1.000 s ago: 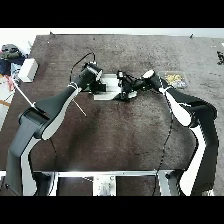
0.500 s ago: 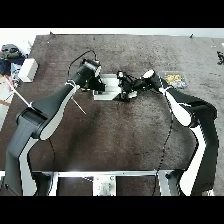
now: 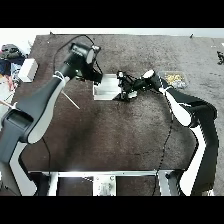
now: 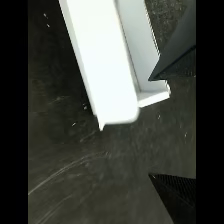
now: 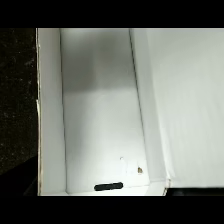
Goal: Fold the box and place the chain.
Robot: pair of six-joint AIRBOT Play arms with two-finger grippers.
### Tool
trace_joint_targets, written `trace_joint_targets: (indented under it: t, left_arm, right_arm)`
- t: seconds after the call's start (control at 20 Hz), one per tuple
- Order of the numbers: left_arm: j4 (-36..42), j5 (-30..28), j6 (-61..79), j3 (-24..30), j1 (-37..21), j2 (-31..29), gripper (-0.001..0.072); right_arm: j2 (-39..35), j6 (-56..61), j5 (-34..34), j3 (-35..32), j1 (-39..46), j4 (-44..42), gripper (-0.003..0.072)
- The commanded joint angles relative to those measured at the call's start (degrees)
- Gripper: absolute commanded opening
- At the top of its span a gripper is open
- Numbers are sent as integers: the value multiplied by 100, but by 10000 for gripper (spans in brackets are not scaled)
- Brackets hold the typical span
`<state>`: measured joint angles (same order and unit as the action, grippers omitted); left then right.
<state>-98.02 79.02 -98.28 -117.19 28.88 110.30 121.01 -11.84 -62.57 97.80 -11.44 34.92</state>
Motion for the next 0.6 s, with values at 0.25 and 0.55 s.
trace_joint_targets:
  t: [0.25,0.55]
  left_arm:
    - [485,-730,1558,31,-330,-286,609]
    - [4544,-1283,5718,479,-1908,-278,608]
  right_arm:
    - [-2,0,2,0,-4,-4,475]
    - [-2,0,2,-2,-4,-2,475]
